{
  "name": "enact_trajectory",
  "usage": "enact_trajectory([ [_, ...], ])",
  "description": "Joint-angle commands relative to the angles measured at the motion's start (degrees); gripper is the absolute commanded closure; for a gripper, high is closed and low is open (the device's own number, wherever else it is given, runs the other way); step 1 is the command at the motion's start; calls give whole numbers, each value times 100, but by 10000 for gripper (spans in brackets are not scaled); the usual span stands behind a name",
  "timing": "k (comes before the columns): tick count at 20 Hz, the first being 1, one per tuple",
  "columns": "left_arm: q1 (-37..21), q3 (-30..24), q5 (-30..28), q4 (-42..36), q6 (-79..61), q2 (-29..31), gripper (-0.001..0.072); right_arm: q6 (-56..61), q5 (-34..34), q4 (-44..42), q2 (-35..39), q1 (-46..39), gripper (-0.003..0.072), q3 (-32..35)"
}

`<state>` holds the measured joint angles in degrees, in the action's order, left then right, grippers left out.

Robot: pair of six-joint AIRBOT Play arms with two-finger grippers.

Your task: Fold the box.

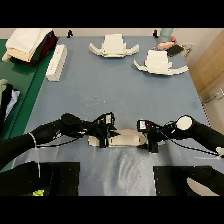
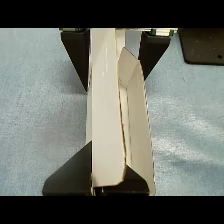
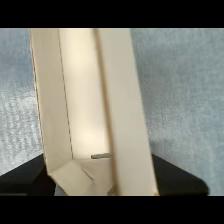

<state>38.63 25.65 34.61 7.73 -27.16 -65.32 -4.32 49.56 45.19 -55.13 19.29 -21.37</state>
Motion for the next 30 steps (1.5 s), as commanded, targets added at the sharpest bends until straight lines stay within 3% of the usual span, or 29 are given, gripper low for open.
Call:
enact_trajectory([
  [1, -2, 0, -2, 0, -2, -4, 694, -321, -125, -208, -28, -39, 51, 125],
  [5, -2, 0, -2, 0, -2, -4, 693, -466, -258, -223, -33, -39, 51, 133],
  [7, -4, 0, -2, 0, -2, -4, 694, -527, -271, -227, -107, -39, 113, 133],
  [10, -4, 0, -2, 0, -2, -4, 693, -673, -271, -348, -192, -39, 113, 133],
  [12, -2, 0, -2, 0, -2, -4, 694, -671, -245, -345, -192, -39, 180, 133],
  [22, -2, 0, -2, 0, -2, -4, 694, -662, -219, -356, 33, -39, 179, 131],
  [25, -2, 0, -2, 0, -2, -4, 694, -662, -205, -474, 116, -39, 151, 131],
  [26, -4, 0, -2, 0, -2, -4, 694, -662, -216, -481, 129, -39, 91, 131],
  [27, -2, 0, -2, 0, -2, -4, 694, -660, -210, -479, 129, -39, 77, 131],
  [30, -2, 0, -2, 2, -2, -4, 694, -627, -208, -448, 129, -39, 78, 133],
])
